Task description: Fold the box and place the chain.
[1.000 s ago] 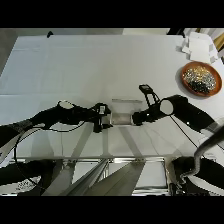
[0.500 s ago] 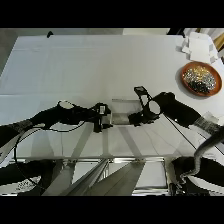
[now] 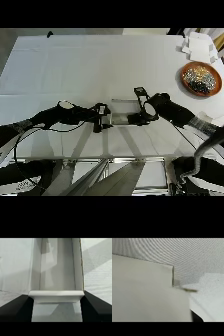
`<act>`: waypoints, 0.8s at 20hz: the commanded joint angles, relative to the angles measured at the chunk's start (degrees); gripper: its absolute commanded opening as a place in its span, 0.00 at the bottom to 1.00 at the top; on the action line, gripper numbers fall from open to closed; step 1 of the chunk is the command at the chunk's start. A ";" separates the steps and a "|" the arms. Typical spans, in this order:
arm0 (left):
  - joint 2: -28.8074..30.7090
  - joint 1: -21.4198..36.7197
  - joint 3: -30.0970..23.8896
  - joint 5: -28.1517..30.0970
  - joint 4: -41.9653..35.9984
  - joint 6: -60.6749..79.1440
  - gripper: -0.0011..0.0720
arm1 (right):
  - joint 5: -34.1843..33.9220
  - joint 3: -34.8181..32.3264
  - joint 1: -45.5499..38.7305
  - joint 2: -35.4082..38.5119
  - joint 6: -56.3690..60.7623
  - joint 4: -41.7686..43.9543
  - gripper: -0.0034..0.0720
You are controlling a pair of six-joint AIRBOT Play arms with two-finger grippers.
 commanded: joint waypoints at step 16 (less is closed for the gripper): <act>0.00 0.00 0.02 0.13 -0.04 0.15 0.11 | -1.33 -0.04 2.23 0.63 0.04 -3.48 0.25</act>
